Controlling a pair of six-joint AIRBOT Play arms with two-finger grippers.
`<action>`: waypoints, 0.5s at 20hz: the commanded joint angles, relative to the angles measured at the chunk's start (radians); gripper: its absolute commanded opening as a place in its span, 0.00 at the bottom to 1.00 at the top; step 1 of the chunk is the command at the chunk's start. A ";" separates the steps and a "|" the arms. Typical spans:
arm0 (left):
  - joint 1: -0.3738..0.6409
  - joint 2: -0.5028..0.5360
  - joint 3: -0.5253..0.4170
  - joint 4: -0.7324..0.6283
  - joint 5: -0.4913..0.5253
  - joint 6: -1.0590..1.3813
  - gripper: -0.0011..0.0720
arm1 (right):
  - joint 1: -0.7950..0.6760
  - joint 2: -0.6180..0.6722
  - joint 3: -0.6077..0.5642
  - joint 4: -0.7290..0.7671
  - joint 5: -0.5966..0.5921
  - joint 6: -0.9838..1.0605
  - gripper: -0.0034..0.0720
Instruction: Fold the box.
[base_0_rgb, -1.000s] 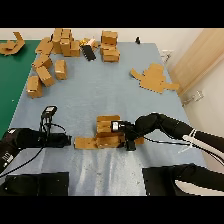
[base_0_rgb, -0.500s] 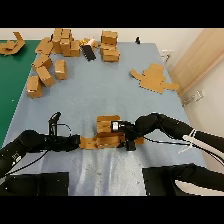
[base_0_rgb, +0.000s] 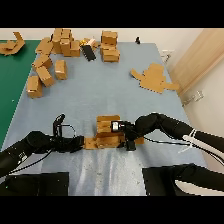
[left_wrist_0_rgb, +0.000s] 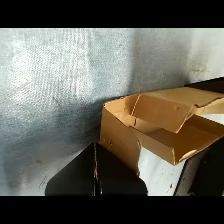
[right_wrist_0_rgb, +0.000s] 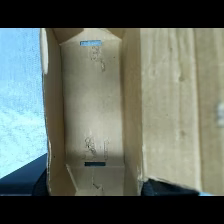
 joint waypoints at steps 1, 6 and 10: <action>-0.031 -0.004 0.000 -0.047 0.030 0.011 0.03 | 0.000 0.001 0.000 0.000 0.000 0.000 0.82; -0.121 -0.004 0.034 -0.070 0.066 -0.002 0.02 | 0.000 0.001 0.000 0.000 0.000 0.000 0.82; -0.186 -0.004 0.072 0.056 0.125 -0.164 0.02 | 0.000 0.001 0.000 0.000 0.000 0.000 0.82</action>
